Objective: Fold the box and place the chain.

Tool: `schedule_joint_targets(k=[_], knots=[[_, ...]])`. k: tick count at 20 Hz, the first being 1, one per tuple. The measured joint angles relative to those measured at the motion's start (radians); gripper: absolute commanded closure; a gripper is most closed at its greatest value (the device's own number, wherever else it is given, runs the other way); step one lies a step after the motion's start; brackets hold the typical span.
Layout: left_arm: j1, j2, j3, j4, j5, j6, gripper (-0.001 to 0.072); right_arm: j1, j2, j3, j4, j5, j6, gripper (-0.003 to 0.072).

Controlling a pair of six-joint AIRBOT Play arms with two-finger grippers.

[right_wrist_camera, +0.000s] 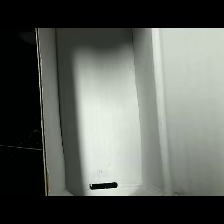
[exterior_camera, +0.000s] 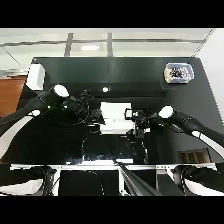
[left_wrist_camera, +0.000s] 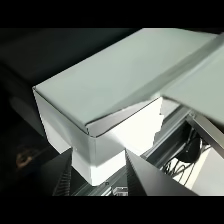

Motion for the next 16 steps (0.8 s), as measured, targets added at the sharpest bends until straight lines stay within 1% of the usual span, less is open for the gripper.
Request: schedule_joint_targets(k=[5,7,8,16], knots=[[-0.018,0.0,0.011,0.05,0.018,-0.075,0.032,0.0,0.0,0.0,0.0,0.0,0.0,0.0557],[-0.019,0.0,0.013,0.066,0.018,-0.089,0.0297,0.0,0.0,0.0,0.0,0.0,0.0,0.0557],[-0.02,0.0,0.013,0.072,0.02,-0.095,0.0297,0.0,0.0,0.0,0.0,0.0,0.0,0.0557],[-0.02,0.0,0.013,0.086,0.033,-0.105,0.0297,0.0,0.0,0.0,0.0,0.0,0.0,0.0557]])
